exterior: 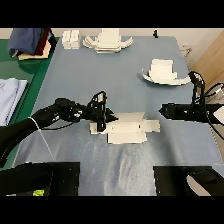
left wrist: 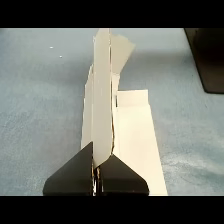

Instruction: Fold the box.

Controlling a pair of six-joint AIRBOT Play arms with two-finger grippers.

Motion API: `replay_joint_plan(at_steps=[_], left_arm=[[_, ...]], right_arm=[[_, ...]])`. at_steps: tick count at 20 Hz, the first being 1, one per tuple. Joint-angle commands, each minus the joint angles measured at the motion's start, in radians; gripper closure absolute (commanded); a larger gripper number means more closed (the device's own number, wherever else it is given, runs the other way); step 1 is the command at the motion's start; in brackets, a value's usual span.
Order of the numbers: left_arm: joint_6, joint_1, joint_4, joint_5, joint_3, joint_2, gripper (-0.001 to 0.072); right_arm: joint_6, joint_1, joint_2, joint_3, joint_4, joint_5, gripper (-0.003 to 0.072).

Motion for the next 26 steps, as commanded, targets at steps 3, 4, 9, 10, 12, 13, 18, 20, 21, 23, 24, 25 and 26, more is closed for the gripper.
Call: replay_joint_plan(at_steps=[3,4,9,10,12,13,18,20,21,23,24,25,26], left_arm=[[0.083,0.0,-0.032,0.032,-0.025,-0.04,0.0696],[0.083,0.008,-0.035,0.027,-0.025,-0.037,0.0695],[0.056,0.071,-0.042,-0.013,-0.008,-0.032,0.0695],[0.056,0.075,-0.042,-0.012,-0.008,-0.033,0.0696],[0.056,0.079,-0.042,-0.019,-0.008,-0.038,0.0696],[0.056,0.079,-0.041,-0.043,-0.005,-0.038,0.0695],[0.046,0.079,-0.033,-0.066,0.018,-0.039,0.0696],[0.026,0.079,-0.01,-0.066,0.017,-0.039,0.0695],[0.026,0.078,-0.008,-0.066,0.015,-0.039,0.0696],[0.026,0.078,-0.008,-0.064,0.014,-0.045,0.0696],[0.021,0.078,-0.008,-0.064,0.013,-0.057,0.0696],[0.014,0.077,-0.008,-0.066,0.013,-0.072,0.0696],[0.011,0.077,-0.01,-0.065,0.013,-0.087,0.0696]], right_arm=[[0.01,0.036,0.0,0.004,0.024,-0.002,0.0666],[0.009,0.036,0.0,0.004,0.023,-0.002,0.0666],[0.009,0.036,0.0,0.003,0.019,-0.002,0.0666],[0.009,0.036,0.0,0.003,0.019,-0.002,0.0666],[0.009,0.036,0.0,0.003,0.016,-0.002,0.0666],[0.009,0.036,0.0,0.003,0.016,-0.001,0.0666],[0.01,0.036,-0.026,-0.066,0.024,-0.002,0.0675],[0.008,0.037,-0.067,-0.114,0.052,-0.028,0.0674],[-0.003,0.037,-0.085,-0.127,0.067,-0.05,0.0674],[-0.029,0.036,-0.107,-0.129,0.095,-0.08,0.0675],[-0.029,0.037,-0.114,-0.129,0.103,-0.087,0.0675],[-0.029,0.037,-0.124,-0.129,0.106,-0.084,0.0675],[-0.029,0.037,-0.134,-0.129,0.105,-0.078,0.0675]])
